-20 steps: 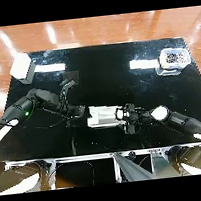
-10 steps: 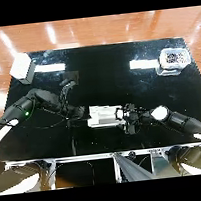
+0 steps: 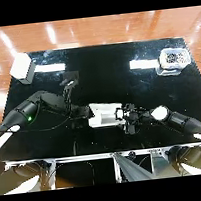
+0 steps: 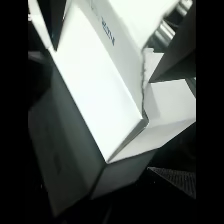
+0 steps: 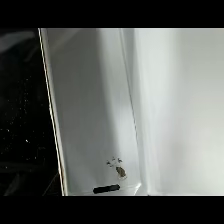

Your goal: Fold the box and place the chain.

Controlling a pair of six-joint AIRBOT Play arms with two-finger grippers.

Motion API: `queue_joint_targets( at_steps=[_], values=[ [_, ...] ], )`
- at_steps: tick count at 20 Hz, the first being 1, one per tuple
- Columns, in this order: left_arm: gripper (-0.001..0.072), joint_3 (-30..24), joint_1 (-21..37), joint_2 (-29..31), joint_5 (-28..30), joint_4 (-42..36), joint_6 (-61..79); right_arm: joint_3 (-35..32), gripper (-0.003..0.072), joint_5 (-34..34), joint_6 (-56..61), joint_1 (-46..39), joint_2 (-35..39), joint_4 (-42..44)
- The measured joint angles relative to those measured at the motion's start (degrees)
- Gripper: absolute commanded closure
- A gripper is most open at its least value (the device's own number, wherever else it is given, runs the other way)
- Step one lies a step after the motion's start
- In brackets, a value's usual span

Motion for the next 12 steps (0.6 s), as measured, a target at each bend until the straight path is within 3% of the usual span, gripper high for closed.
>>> queue_joint_targets(
  at_steps=[8,12],
  values=[
    [0.0085,-0.02,-14.58,2.03,-9.77,18.08,-26.32,0.0,0.0192,-0.68,0.39,-0.02,0.0,0.15],
    [0.0089,0.0,-19.04,2.23,-13.07,26.27,-38.14,0.0,0.0192,-0.7,0.42,-0.02,0.0,0.17]
  ],
)
